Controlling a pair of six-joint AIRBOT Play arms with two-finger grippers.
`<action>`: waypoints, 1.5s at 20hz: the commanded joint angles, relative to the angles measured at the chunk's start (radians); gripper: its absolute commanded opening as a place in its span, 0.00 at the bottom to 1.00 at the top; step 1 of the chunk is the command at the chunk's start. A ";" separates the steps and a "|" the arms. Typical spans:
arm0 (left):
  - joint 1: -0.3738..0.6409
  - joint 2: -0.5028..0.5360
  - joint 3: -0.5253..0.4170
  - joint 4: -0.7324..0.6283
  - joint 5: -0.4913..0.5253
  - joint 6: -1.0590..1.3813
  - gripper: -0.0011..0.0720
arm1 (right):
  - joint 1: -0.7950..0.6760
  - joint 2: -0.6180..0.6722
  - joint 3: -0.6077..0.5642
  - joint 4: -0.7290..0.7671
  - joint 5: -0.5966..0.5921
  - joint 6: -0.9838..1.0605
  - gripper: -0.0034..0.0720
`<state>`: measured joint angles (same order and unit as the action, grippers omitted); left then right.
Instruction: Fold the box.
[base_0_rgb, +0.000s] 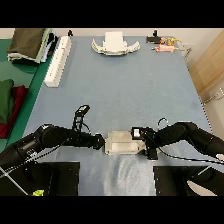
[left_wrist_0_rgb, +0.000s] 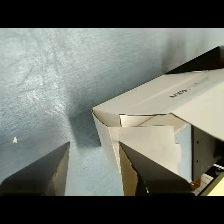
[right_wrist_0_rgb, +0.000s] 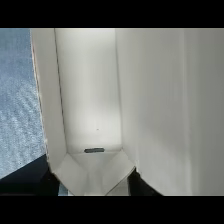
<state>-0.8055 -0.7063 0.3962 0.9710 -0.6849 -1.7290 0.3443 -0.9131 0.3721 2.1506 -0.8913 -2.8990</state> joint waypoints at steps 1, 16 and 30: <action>0.001 0.000 0.004 -0.024 0.044 0.015 0.63 | 0.001 0.000 0.000 0.000 0.000 0.000 0.62; -0.154 -0.241 0.145 0.051 0.022 -0.207 0.56 | 0.001 0.000 0.000 0.000 0.000 0.000 0.62; -0.367 -0.510 0.451 0.540 -0.262 -0.851 0.49 | 0.000 0.000 0.000 0.000 0.000 0.001 0.62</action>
